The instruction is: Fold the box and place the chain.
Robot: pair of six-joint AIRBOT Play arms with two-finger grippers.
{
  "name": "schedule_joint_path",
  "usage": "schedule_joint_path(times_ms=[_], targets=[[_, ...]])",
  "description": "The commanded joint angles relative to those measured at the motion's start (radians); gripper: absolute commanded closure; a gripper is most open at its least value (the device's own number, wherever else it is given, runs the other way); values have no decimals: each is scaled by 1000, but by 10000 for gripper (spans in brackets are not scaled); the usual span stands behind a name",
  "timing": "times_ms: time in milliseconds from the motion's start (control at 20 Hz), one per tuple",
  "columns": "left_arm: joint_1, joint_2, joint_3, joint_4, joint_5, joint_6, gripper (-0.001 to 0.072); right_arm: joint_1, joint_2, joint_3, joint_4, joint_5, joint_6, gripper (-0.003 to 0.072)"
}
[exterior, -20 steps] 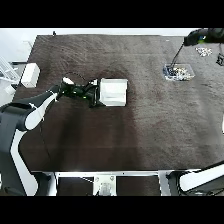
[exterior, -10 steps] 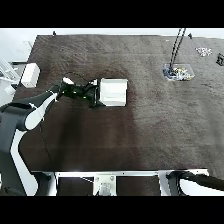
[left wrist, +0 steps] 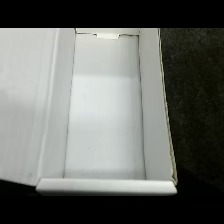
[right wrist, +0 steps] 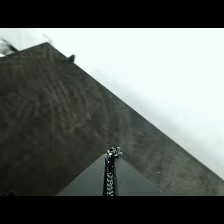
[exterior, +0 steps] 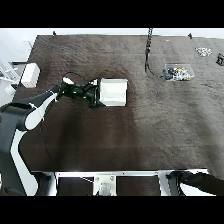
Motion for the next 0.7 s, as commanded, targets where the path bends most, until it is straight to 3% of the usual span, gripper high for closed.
schedule_joint_path(times_ms=[0, 650], targets=[[0, 0, 0, 0, 0, 0, 344, 51, 2, -34, 5, 0, 17, 675], [0, 0, 0, 0, 1, 0, 344, 136, -64, -214, 155, -59, 24, 675]])
